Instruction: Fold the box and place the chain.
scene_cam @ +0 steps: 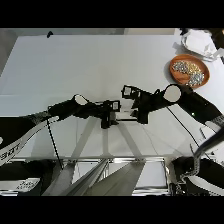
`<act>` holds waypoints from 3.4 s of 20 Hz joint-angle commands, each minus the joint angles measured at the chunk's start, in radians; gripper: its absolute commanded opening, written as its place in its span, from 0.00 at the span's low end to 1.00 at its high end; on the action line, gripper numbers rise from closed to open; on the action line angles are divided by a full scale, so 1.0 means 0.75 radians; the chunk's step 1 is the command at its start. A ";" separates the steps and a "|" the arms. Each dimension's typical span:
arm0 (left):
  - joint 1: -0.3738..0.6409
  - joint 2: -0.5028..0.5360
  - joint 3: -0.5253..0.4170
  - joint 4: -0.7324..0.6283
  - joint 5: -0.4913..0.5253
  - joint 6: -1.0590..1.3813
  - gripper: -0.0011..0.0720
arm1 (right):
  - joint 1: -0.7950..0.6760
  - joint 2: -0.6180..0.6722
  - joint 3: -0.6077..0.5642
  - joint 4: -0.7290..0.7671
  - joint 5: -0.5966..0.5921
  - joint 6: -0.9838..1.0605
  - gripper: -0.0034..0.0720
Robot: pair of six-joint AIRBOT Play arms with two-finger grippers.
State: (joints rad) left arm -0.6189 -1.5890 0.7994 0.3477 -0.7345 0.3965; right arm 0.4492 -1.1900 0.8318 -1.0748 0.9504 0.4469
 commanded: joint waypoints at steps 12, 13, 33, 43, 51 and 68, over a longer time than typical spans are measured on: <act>0.001 0.001 0.001 0.002 -0.003 0.000 0.44 | 0.001 0.002 -0.048 0.018 0.044 -0.005 0.53; 0.001 0.001 0.001 0.002 -0.003 0.000 0.44 | 0.001 0.006 -0.048 0.018 0.044 -0.005 0.54; 0.001 0.001 0.001 0.002 -0.004 0.000 0.44 | 0.001 0.056 -0.048 -0.026 0.079 -0.015 0.54; 0.000 0.001 0.001 0.002 -0.003 0.000 0.44 | 0.001 0.079 -0.048 -0.028 0.109 -0.010 0.68; 0.001 0.001 0.001 0.002 -0.003 -0.001 0.44 | -0.003 0.237 -0.048 0.021 0.069 -0.009 0.68; 0.001 0.001 0.001 0.002 -0.004 0.000 0.44 | -0.293 0.107 -0.495 1.026 0.033 -0.544 0.05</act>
State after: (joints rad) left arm -0.6193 -1.5890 0.7994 0.3485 -0.7372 0.3962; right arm 0.2398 -1.0649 0.4896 -0.3645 0.9760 0.0826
